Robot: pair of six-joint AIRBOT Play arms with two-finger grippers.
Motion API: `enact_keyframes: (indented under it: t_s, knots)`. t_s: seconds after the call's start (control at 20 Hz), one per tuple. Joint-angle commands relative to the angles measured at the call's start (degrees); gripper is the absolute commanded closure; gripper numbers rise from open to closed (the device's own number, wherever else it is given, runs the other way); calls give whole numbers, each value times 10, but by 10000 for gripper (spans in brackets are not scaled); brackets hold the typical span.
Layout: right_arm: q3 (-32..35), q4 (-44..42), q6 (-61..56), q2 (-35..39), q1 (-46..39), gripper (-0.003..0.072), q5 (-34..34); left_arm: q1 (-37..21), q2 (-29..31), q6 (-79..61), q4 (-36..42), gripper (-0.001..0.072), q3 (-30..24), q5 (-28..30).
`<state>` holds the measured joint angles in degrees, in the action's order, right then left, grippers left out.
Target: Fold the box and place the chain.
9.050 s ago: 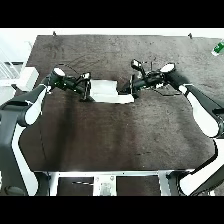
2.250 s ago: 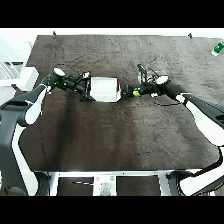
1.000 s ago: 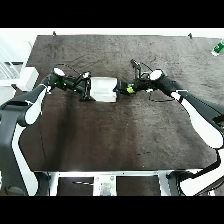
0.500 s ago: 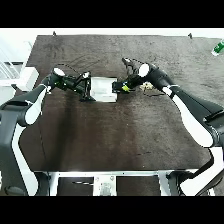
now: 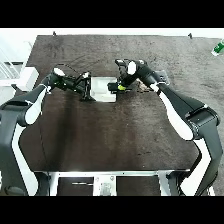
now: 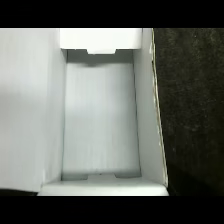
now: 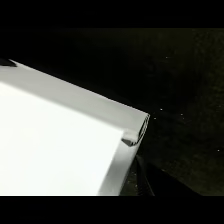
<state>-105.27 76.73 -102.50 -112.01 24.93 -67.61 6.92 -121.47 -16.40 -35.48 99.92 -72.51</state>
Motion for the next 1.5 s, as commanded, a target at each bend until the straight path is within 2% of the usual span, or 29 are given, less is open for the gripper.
enact_keyframes:
  t_s: [0.0, 0.25, 0.35, 0.45, 0.7, 0.85, 1.15, 1.4, 1.45]
  knots:
    - [-15, 33, -30, -9, 5, 295, -9, 0, 0, -1, 0, 219, 0, 0]
    - [-30, 54, -30, -9, 19, 331, -1, 0, 0, -1, 0, 219, 0, 0]
    - [-30, 54, -49, -9, 21, 168, -28, 0, 0, -1, 0, 219, 0, 0]
    - [-30, 54, -75, -9, 21, 157, -32, 0, 0, -1, 0, 219, 0, 0]
    - [-30, 88, -116, -15, 19, 158, -25, 0, 0, -1, 0, 219, 0, 0]
    - [-36, 89, -120, -31, 25, 159, -3, 0, 0, -1, 0, 219, 0, 0]
    - [-47, 99, -161, -42, 28, 175, -2, 0, 0, -1, 0, 219, 0, 0]
    - [-49, 151, -197, -43, 21, 200, -60, 0, 0, -1, 0, 219, 0, -1]
    - [-55, 151, -205, -43, 22, 251, -63, 0, 0, -1, 0, 219, 0, 0]
